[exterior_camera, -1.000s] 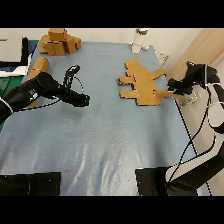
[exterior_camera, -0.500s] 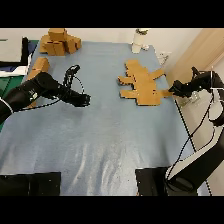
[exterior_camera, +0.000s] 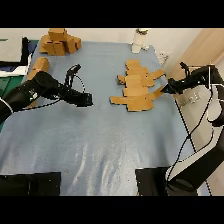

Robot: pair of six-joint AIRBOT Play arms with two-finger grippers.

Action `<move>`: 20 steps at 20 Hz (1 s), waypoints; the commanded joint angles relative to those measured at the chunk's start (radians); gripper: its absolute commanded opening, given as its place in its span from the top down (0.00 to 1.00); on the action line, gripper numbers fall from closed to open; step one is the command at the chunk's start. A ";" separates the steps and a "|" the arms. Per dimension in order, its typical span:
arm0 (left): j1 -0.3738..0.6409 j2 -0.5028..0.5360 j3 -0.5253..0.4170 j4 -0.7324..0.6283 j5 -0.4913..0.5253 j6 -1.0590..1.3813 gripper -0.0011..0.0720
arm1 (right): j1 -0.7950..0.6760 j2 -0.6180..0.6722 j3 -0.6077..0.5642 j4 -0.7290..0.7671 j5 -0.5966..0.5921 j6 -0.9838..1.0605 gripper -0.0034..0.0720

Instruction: Fold the box.

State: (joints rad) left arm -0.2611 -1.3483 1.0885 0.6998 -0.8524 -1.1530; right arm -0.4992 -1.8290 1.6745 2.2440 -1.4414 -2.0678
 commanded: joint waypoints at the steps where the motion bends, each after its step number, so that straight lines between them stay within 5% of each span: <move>1: 0.001 0.000 0.001 -0.051 -0.090 0.065 0.97 | 0.028 0.134 -0.128 0.005 -0.035 0.079 0.96; 9: 0.001 0.000 0.001 -0.050 -0.256 0.098 0.97 | 0.163 0.779 -0.937 -0.086 0.179 0.204 0.96; 13: 0.001 0.000 0.001 -0.050 -0.301 0.098 0.97 | 0.215 0.979 -1.170 -0.101 0.251 0.235 0.94; 15: 0.001 0.000 0.001 -0.050 -0.307 0.099 0.97 | 0.215 0.996 -1.190 -0.142 0.260 0.235 0.30; 20: 0.001 0.000 0.001 -0.051 -0.321 0.099 0.97 | 0.215 0.869 -1.138 -0.177 0.272 0.156 0.29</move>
State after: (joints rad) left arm -0.2611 -1.3483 1.0885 0.6498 -1.1591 -1.0550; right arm -0.2882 -0.9127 0.5343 2.0869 -1.1866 -1.8645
